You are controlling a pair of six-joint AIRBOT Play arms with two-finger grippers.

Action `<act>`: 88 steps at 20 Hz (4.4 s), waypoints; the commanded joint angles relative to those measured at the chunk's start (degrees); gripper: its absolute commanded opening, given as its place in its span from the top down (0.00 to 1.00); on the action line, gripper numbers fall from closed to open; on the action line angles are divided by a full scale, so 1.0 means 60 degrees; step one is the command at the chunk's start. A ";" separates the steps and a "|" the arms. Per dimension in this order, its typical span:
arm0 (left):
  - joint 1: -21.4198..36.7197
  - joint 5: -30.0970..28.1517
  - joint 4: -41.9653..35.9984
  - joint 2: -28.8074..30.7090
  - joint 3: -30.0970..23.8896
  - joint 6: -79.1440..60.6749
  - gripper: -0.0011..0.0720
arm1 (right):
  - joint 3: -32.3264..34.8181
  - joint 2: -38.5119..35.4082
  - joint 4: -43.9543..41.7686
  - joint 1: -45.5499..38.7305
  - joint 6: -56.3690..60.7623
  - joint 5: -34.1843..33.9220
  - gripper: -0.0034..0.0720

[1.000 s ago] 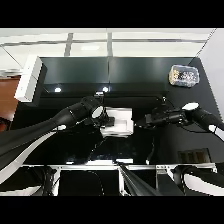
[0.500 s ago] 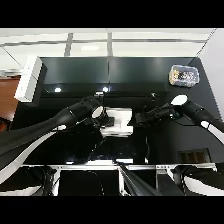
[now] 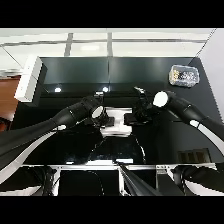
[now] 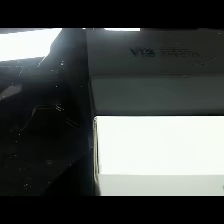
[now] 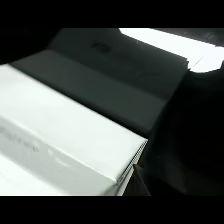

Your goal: Fold the box and place the chain.

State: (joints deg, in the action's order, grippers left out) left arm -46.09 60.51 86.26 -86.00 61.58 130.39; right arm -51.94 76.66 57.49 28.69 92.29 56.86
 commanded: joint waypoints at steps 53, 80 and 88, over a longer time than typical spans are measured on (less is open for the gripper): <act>0.0000 -0.0015 0.0015 0.0007 0.0004 -0.0011 0.95 | -0.1042 -0.2860 0.8706 0.1869 0.4940 0.2306 0.45; 0.0000 0.0000 0.0007 0.0007 0.0004 -0.0011 0.95 | -1.1220 0.7573 0.5686 -0.7373 0.4794 0.2269 0.17; 0.0000 0.0004 0.0007 0.0007 0.0004 -0.0011 0.95 | -1.1202 0.7249 0.5217 -0.7402 0.3661 0.2022 0.94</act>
State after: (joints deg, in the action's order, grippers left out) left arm -46.09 60.49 86.30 -86.00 61.58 130.32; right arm -119.00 121.69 89.21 -15.55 116.90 68.75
